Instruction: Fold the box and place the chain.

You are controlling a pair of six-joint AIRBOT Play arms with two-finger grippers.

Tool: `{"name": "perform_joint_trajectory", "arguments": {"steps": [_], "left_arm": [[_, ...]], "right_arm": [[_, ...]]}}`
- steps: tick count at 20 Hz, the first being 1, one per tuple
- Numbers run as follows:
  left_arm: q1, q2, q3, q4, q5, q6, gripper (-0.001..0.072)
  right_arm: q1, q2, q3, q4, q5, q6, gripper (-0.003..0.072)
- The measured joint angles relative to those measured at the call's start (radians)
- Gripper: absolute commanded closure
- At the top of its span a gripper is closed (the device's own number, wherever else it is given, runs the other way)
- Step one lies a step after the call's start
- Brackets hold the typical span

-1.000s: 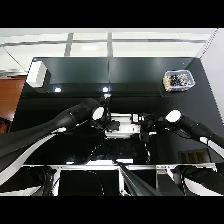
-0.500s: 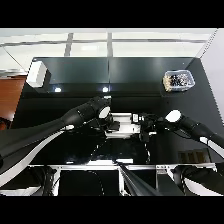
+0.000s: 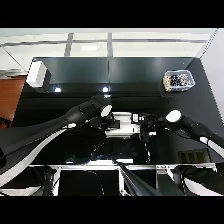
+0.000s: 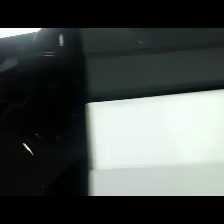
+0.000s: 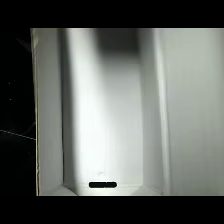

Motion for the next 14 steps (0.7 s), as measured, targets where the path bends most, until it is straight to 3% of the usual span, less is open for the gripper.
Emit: {"name": "perform_joint_trajectory", "arguments": {"steps": [2,3,4,5,14], "left_arm": [[-0.004,-0.008,0.012,-0.001,-0.01,-0.007,0.0682],[-0.007,-0.01,0.017,0.001,-0.016,-0.012,0.0641],[-0.009,-0.013,0.02,0.002,-0.019,-0.012,0.0462],[-0.011,-0.014,0.024,-0.003,-0.013,-0.012,0.034],[-0.013,-0.017,0.03,0.011,-0.031,-0.024,0.0334]], "right_arm": [[0.0,0.0,0.0,-0.002,0.002,0.0,0.0612],[0.0,0.0,0.0,-0.002,0.002,0.0,0.0611],[0.0,0.0,0.0,-0.002,0.002,-0.001,0.0612],[0.0,0.0,0.0,-0.003,0.002,-0.002,0.0611],[0.0,0.0,0.0,0.002,0.0,0.0,0.0611]]}}
